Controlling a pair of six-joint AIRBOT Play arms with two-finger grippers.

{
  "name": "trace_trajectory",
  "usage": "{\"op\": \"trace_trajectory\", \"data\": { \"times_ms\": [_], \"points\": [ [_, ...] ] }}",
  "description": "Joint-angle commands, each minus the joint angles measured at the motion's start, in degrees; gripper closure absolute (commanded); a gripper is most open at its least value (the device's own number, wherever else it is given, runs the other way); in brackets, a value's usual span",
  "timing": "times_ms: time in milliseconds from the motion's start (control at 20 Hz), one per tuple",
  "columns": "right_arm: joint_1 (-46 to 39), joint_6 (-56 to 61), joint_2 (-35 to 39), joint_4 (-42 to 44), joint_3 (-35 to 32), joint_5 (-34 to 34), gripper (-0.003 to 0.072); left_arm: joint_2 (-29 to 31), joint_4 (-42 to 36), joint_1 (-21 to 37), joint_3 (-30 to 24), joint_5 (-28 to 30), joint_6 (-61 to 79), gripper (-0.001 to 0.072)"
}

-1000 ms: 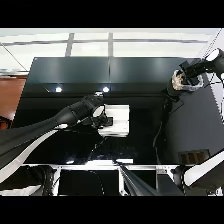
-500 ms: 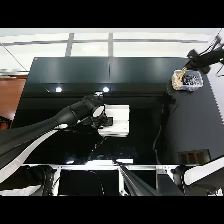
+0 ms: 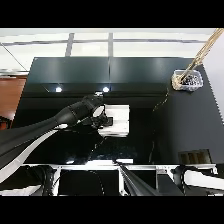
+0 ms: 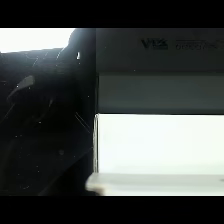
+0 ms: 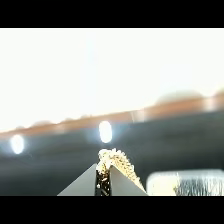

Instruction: Fold the box and place the chain.

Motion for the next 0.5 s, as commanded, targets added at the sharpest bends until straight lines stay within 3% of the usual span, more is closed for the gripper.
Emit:
{"op": "trace_trajectory", "data": {
  "times_ms": [0, 300, 450],
  "points": [
    [0.0, -2.16, 8.02, 4.09, 2.16, 0.66, 0.067, -0.04, 0.0, 0.04, 0.02, 0.02, 0.0, 0.0682],
    [0.24, -3.85, 14.27, 12.41, 1.68, 8.81, 0.067, -0.04, 0.0, 0.04, 0.02, 0.02, 0.0, 0.0681],
    [4.76, -8.63, 18.23, 12.7, -3.28, 11.32, 0.067, -0.04, 0.0, 0.04, 0.02, -0.11, 0.0, 0.0682]
  ]
}}
